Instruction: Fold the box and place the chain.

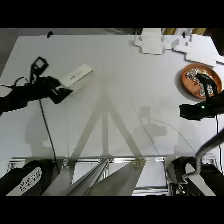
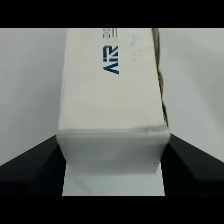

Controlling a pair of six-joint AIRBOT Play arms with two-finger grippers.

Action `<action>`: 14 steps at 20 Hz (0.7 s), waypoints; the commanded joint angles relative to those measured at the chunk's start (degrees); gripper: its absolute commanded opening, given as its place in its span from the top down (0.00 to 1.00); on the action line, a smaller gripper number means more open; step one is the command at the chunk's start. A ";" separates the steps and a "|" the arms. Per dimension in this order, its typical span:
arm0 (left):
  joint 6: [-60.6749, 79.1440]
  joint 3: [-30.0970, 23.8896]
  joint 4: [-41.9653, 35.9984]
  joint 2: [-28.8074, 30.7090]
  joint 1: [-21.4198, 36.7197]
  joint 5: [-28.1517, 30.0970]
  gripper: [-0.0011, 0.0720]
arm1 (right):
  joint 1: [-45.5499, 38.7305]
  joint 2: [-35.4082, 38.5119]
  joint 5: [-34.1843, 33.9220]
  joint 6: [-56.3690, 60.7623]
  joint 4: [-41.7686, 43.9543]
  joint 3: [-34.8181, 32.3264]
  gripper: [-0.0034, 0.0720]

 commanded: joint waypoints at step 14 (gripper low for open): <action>-30.21 0.02 26.77 4.63 9.40 -4.79 0.03 | -0.04 -0.04 0.00 0.00 0.02 0.00 0.93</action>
